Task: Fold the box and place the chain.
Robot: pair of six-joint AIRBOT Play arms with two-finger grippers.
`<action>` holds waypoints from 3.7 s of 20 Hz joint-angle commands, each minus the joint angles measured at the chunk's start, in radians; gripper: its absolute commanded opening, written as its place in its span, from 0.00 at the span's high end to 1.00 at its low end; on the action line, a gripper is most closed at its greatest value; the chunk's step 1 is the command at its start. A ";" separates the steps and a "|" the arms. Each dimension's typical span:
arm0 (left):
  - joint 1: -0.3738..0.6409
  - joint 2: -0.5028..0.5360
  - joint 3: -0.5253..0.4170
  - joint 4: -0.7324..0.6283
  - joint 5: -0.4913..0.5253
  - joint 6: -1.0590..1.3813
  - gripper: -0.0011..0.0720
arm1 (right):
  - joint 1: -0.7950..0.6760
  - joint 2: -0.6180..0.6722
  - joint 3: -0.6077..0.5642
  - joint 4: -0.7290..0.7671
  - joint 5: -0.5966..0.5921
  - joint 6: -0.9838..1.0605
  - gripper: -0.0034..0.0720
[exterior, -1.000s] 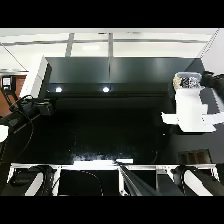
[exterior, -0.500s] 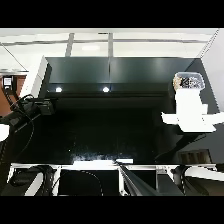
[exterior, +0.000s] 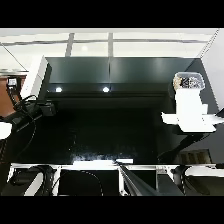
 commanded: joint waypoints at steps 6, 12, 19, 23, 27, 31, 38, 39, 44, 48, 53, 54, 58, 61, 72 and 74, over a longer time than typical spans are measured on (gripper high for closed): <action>0.000 -0.005 0.000 0.000 -0.004 -0.001 0.01 | 0.009 -0.030 0.001 0.016 0.086 -0.074 0.94; 0.000 -0.005 0.000 0.000 -0.002 -0.001 0.01 | 0.025 -0.028 -0.005 0.195 0.275 -0.003 0.94; 0.000 -0.005 0.000 -0.014 -0.005 -0.002 0.01 | 0.195 0.072 -0.195 0.479 0.349 0.032 0.94; 0.000 -0.005 0.000 -0.075 -0.010 -0.005 0.01 | 0.396 0.250 -0.425 0.750 0.128 0.038 0.94; -0.020 -0.006 0.000 -0.075 -0.085 -0.005 0.01 | 0.638 0.461 -0.671 0.882 -0.077 -0.058 0.94; -0.164 -0.042 0.001 -0.214 -0.134 -0.039 0.02 | 0.857 0.589 -0.858 1.021 -0.200 -0.292 0.94; -0.212 -0.496 0.188 -0.390 -0.375 0.004 0.02 | 1.043 0.595 -0.883 1.022 -0.262 -0.282 0.94; -0.204 -0.557 0.213 -0.433 -0.427 0.056 0.02 | 1.048 0.595 -0.883 1.022 -0.262 -0.277 0.94; -0.151 -0.776 0.262 -0.595 -0.619 0.373 0.02 | 1.051 0.595 -0.883 1.022 -0.260 -0.273 0.94; -0.129 -0.908 0.312 -0.566 -0.871 0.592 0.22 | 1.051 0.595 -0.883 1.022 -0.262 -0.274 0.94; -0.129 -0.969 0.400 -0.477 -0.881 0.669 0.60 | 1.051 0.595 -0.883 1.014 -0.262 -0.273 0.94; -0.133 -0.975 0.412 -0.499 -0.880 0.670 0.75 | 1.051 0.595 -0.883 1.009 -0.262 -0.273 0.94; -0.165 -0.977 0.433 -0.423 -0.900 0.731 0.87 | 1.050 0.595 -0.883 1.003 -0.289 -0.273 0.94; -0.163 -0.976 0.436 -0.407 -0.897 0.745 0.95 | 1.050 0.595 -0.882 0.992 -0.318 -0.274 0.86; -0.459 -0.737 0.415 -0.329 -0.393 0.998 0.95 | 0.919 0.595 -0.502 0.473 -0.025 -0.298 0.22; -0.520 -0.756 0.415 -0.307 -0.337 1.028 0.95 | 0.927 0.595 -0.503 0.469 -0.008 -0.301 0.22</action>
